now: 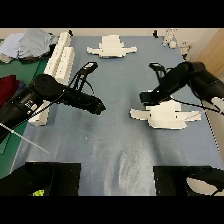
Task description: Fold the box.
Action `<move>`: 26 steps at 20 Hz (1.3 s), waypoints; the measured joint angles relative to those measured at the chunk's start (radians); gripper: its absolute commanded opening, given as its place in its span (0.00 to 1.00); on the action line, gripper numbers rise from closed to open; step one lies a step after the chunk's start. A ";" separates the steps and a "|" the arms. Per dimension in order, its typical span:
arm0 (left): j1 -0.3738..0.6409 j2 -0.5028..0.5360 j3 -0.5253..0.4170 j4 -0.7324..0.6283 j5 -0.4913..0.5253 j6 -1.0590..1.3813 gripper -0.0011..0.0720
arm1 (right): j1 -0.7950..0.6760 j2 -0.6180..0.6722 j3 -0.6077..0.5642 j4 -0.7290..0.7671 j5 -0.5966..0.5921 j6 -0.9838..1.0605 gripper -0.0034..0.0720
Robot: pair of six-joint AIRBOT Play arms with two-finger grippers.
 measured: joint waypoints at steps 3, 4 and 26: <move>0.000 0.000 0.000 0.000 0.000 0.000 0.03 | 0.054 -0.012 -0.004 -0.006 0.025 0.042 0.46; 0.000 0.000 0.000 0.000 0.000 0.000 0.03 | 0.058 -0.014 -0.005 -0.009 0.024 0.059 0.46; 0.000 0.000 0.000 -0.016 0.074 0.000 0.03 | -1.131 -0.237 0.068 0.125 -0.285 -0.337 0.69</move>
